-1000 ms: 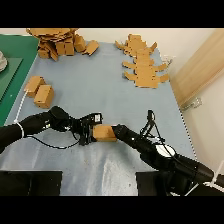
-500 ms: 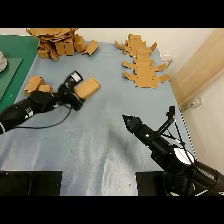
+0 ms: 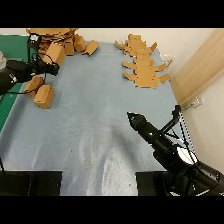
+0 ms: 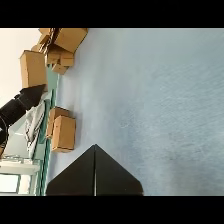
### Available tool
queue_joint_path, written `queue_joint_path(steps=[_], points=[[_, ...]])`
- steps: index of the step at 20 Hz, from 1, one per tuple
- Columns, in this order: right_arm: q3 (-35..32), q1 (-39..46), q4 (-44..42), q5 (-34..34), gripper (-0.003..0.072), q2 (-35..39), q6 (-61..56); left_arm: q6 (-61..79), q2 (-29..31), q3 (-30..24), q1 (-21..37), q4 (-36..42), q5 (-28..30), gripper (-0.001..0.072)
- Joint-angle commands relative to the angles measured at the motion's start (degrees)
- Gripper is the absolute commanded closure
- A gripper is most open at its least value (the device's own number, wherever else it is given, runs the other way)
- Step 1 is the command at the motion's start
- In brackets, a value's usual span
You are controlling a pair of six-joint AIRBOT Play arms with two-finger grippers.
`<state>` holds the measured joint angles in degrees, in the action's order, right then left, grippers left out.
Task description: Fold the box.
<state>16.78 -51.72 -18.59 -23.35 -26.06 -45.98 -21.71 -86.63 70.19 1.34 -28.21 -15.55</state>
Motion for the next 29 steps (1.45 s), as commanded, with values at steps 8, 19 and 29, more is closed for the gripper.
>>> queue_joint_path(steps=[8, 19, 29], points=[[0.04, 0.68, 2.80, -0.26, 0.0681, 0.00, 0.63, -17.92, -9.05, 5.66, 4.07, -9.49, -7.15, 0.0012], [0.04, 0.68, 2.75, 0.15, 0.0682, 0.04, 2.05, -20.35, 4.55, 6.75, 1.95, -7.08, -42.80, 0.0236], [0.04, 0.68, 2.75, 0.15, 0.0682, 0.04, 2.08, -20.28, 4.92, 6.73, -12.00, -2.43, -59.47, 0.0356]])
